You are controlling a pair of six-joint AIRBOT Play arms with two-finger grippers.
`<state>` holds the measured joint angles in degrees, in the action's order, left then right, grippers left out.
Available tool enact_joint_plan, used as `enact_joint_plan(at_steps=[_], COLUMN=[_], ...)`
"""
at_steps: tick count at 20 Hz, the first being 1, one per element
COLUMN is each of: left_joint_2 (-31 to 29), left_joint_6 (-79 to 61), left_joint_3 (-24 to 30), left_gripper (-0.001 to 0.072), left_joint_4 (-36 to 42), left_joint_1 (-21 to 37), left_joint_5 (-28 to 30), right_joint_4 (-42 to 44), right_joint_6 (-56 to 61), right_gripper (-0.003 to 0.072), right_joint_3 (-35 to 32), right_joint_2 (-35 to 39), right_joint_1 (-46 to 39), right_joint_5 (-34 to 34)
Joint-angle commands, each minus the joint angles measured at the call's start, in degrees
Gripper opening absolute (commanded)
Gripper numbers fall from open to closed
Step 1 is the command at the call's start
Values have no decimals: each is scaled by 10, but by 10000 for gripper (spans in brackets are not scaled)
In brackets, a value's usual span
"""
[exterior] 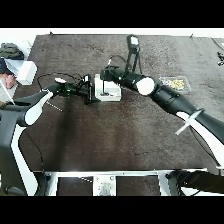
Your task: Fold the box and place the chain.
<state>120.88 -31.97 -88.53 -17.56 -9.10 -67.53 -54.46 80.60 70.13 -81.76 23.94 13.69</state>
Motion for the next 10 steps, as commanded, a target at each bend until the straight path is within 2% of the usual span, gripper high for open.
enact_joint_plan(at_steps=[1, 2, 3, 4, 6, 7, 10], left_joint_2=[0, 0, 0, 0, 0, 0, 0], left_joint_6=[0, 0, 0, 0, 0, 0, 0], left_joint_3=[0, 0, 0, 0, 0, 0, 0], left_gripper=[234, 234, 235, 235, 234, 235, 235], left_joint_4=[0, 0, 0, 0, 0, 0, 0], left_joint_1=[0, 0, 0, 0, 0, 0, 0], left_joint_5=[0, 0, 0, 0, 0, 0, 0], right_joint_4=[-33, -34, -34, -34, -34, -43, -43], right_joint_6=[0, 0, 0, 0, 0, 0, 35], right_gripper=[-17, 134, 359, 359, 273, 273, 274], right_joint_3=[0, 0, 0, 0, -8, -30, -181], right_joint_2=[-42, -45, -44, -42, -28, -11, 79], right_joint_1=[-7, -17, -28, -43, -80, -100, -175], right_joint_5=[9, 13, 23, 44, 99, 102, 42])
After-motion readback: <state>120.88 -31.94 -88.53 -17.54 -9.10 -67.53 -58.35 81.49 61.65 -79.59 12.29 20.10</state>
